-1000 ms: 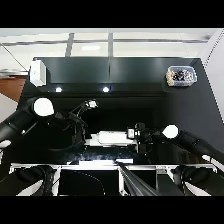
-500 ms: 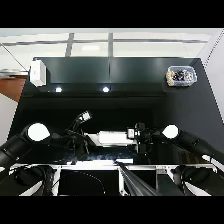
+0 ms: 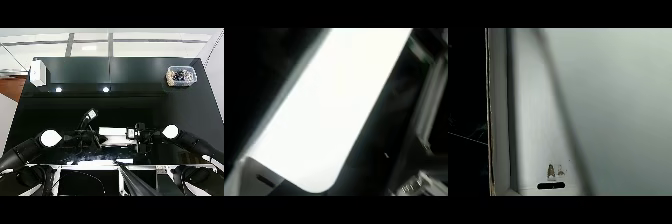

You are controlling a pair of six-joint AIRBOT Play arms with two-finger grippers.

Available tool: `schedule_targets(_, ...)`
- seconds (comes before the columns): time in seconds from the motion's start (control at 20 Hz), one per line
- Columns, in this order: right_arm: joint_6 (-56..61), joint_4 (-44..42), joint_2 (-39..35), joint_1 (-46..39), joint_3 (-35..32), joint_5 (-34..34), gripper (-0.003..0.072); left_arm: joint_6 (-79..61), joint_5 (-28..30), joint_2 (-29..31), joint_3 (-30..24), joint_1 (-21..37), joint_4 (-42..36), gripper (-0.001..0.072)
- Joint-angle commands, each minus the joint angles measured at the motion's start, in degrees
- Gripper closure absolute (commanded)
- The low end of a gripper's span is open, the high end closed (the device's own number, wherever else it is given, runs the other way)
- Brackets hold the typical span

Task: Fold the box and place the chain.

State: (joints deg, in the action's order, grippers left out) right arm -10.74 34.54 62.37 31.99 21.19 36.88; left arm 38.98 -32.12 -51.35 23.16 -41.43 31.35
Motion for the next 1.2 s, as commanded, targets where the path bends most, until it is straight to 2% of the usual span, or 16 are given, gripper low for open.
schedule_targets(0.0, 0.0, -0.02, 0.02, 0.04, 0.0, 0.02, 0.0286, 0.02, 10.82, -0.04, -0.09, 0.04, -1.97, 0.0684)
schedule_targets(0.25, 0.0, -0.02, 0.02, 0.04, 0.0, 0.02, 0.0286, 0.0, 16.98, -0.81, -0.07, 0.02, -5.18, 0.0681)
schedule_targets(0.8, -0.02, -0.02, 0.02, 0.04, 0.0, 0.0, 0.0286, 0.0, 16.81, -8.31, -0.07, -0.02, -5.27, 0.0681)
schedule_targets(1.15, -0.02, -0.02, 0.02, 0.04, 0.0, -0.02, 0.0286, 0.0, 16.0, -9.33, -0.07, -0.02, -5.22, 0.0681)
